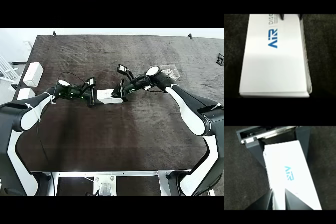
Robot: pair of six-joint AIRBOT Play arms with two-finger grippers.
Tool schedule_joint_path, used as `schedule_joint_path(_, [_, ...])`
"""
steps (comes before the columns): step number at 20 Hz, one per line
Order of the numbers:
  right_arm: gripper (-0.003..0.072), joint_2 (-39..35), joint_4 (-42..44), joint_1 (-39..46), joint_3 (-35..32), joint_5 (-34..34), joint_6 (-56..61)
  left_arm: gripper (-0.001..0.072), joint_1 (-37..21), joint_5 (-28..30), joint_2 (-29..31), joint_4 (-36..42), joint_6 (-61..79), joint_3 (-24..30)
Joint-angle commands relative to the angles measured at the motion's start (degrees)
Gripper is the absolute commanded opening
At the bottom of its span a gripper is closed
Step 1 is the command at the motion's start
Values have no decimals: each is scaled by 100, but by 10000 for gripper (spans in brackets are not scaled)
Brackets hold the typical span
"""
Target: Fold the box and place the chain.
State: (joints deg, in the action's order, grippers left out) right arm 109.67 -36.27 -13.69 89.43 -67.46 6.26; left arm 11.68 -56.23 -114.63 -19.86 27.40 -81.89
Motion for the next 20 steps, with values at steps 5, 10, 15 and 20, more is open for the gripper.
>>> schedule_joint_path(5, [146,-2,389,94,-190,-678,-289,349,2,2,2,15,-39,4])
schedule_joint_path(10, [16,-48,1506,378,-186,-673,-610,349,2,2,2,15,-39,4])
schedule_joint_path(15, [10,-33,1139,372,-192,-595,-210,349,2,2,0,15,-39,4])
schedule_joint_path(20, [10,13,-166,197,-282,-153,686,349,2,2,2,15,-39,4])
